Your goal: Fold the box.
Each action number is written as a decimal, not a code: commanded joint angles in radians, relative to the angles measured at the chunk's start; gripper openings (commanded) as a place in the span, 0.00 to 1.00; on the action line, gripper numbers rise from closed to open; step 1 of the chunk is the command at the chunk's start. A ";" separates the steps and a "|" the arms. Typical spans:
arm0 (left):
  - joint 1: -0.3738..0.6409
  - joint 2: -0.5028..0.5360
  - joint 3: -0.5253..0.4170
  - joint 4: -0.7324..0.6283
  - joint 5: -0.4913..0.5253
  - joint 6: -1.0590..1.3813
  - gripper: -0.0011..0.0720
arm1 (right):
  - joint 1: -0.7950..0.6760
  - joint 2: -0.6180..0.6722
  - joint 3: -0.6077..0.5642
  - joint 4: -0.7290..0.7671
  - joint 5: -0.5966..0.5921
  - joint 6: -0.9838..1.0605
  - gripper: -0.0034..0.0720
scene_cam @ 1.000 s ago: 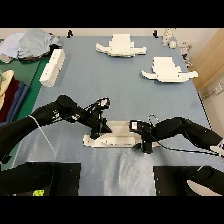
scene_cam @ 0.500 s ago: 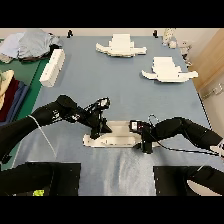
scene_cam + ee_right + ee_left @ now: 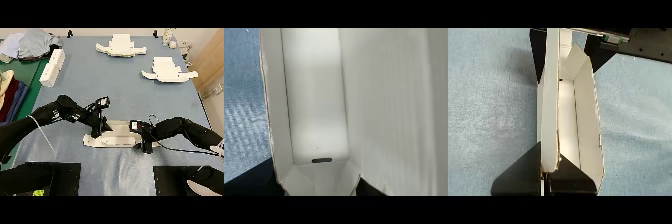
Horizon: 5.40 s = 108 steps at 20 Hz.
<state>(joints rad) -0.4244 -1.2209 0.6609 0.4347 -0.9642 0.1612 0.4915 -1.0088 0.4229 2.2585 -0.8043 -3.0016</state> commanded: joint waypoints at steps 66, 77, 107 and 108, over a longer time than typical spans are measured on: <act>-0.103 0.578 -0.111 0.523 -0.064 -0.732 0.93 | 0.001 0.000 0.000 0.000 0.001 -0.001 0.73; -0.092 0.364 -0.281 0.249 0.207 -0.166 0.92 | 0.001 0.000 0.000 0.000 0.001 0.000 0.73; -0.224 0.218 -0.245 0.085 0.336 -0.054 0.80 | 0.001 0.000 0.000 0.000 0.001 -0.001 0.73; -0.222 0.219 -0.245 0.105 0.335 -0.077 0.35 | 0.001 0.000 0.000 0.000 0.001 -0.001 0.73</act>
<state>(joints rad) -0.6483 -1.0027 0.4149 0.5190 -0.6266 0.1150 0.4915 -1.0088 0.4229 2.2578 -0.8036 -3.0016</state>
